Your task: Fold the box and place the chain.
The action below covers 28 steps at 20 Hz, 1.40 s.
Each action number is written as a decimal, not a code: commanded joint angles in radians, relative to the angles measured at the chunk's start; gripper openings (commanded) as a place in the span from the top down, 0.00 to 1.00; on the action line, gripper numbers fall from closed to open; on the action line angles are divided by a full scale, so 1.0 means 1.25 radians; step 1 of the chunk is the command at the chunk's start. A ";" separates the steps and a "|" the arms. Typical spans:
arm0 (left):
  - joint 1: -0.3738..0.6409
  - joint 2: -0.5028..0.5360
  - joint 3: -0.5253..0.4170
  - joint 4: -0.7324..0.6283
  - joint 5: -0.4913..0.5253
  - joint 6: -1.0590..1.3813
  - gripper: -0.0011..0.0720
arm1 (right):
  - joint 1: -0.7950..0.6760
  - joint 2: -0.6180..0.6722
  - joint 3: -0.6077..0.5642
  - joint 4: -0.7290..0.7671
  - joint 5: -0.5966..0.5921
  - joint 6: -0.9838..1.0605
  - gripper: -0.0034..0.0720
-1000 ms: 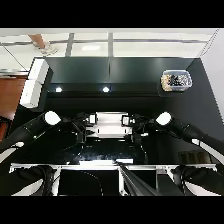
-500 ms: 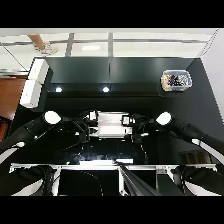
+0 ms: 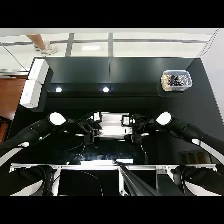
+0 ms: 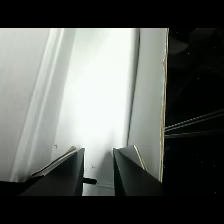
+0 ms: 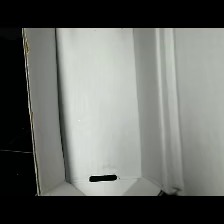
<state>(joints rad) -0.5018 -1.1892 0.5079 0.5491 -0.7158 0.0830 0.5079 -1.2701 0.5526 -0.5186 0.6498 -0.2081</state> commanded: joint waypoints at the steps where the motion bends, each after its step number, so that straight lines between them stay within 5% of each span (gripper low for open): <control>1: -0.005 -0.004 0.000 -0.003 0.009 0.000 0.54 | 0.001 0.000 0.001 0.001 0.000 0.002 0.31; 2: -0.005 -0.004 0.000 -0.003 0.012 0.000 0.32 | 0.001 0.000 0.001 0.001 0.000 0.002 0.31; 3: -0.005 -0.003 0.000 -0.001 0.013 0.000 0.31 | 0.001 0.000 0.001 0.001 0.000 0.002 0.31; 5: -0.005 -0.004 0.000 0.001 0.014 0.000 0.51 | 0.001 0.000 0.001 0.001 0.000 0.002 0.31; 7: -0.004 -0.003 0.000 0.005 0.013 0.000 0.55 | 0.001 0.000 0.001 0.001 0.000 0.002 0.31; 8: -0.004 -0.002 0.005 0.033 0.005 -0.008 0.85 | 0.001 0.000 0.001 0.001 0.000 0.002 0.31; 9: 0.001 0.001 0.015 0.077 -0.011 -0.026 0.94 | 0.001 0.000 0.001 0.001 0.000 0.002 0.31; 13: 0.103 0.075 0.030 0.214 -0.069 -0.266 0.94 | 0.001 0.000 0.001 0.001 0.000 0.002 0.31; 19: 0.494 0.131 0.027 0.227 -0.378 -0.532 0.94 | 0.001 0.000 0.001 0.001 0.000 0.002 0.31; 22: 0.641 0.119 0.002 0.226 -0.357 -0.872 0.94 | 0.001 0.000 0.001 0.001 0.000 0.002 0.31; 28: 0.642 -0.044 -0.037 0.148 -0.432 -0.911 0.94 | 0.001 0.000 0.001 0.001 0.000 0.002 0.31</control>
<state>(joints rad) 0.2966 -1.1500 0.4759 0.7795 -1.2011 -0.9936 0.5079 -1.2701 0.5526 -0.5179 0.6487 -0.2054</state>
